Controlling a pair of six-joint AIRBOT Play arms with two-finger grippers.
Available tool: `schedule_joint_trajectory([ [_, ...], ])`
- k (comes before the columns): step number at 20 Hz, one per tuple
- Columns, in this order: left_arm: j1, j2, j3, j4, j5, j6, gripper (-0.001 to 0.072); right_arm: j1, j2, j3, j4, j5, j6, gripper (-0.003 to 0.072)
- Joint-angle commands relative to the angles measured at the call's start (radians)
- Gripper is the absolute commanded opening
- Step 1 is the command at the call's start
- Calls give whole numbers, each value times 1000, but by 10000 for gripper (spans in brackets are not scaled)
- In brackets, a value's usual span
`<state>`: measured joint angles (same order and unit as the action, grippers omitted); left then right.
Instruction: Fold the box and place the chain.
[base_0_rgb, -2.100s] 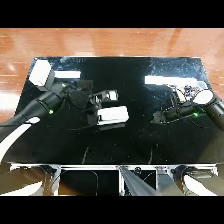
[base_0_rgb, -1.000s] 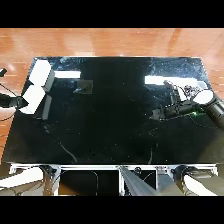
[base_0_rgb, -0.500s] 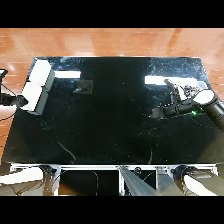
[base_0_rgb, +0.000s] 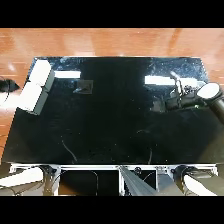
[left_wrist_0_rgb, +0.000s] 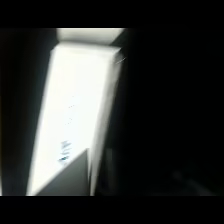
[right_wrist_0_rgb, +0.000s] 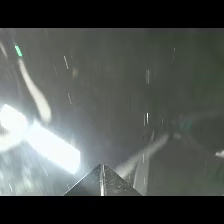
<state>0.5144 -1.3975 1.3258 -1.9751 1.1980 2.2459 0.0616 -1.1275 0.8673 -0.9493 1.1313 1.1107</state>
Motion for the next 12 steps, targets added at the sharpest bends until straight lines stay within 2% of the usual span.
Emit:
schedule_joint_trajectory([
  [1, -124, 16, 132, -131, 199, -160, 17, 43, 0, 185, -118, -10, 114, 40],
  [4, -336, 95, 106, -107, 201, -204, 16, 165, 2, 286, -403, 113, 282, 40],
  [6, -456, 204, 0, -100, 113, -265, 16, 175, 34, 286, -544, 239, 409, 40],
  [8, -513, 349, -172, -72, 20, -286, 16, 140, 137, 248, -668, 312, 468, 40],
  [10, -514, 518, -377, -72, -46, -337, 16, 77, 283, 173, -678, 298, 468, 40],
  [12, -513, 685, -553, -67, -118, -340, 16, 11, 428, 48, -679, 268, 468, 39],
])
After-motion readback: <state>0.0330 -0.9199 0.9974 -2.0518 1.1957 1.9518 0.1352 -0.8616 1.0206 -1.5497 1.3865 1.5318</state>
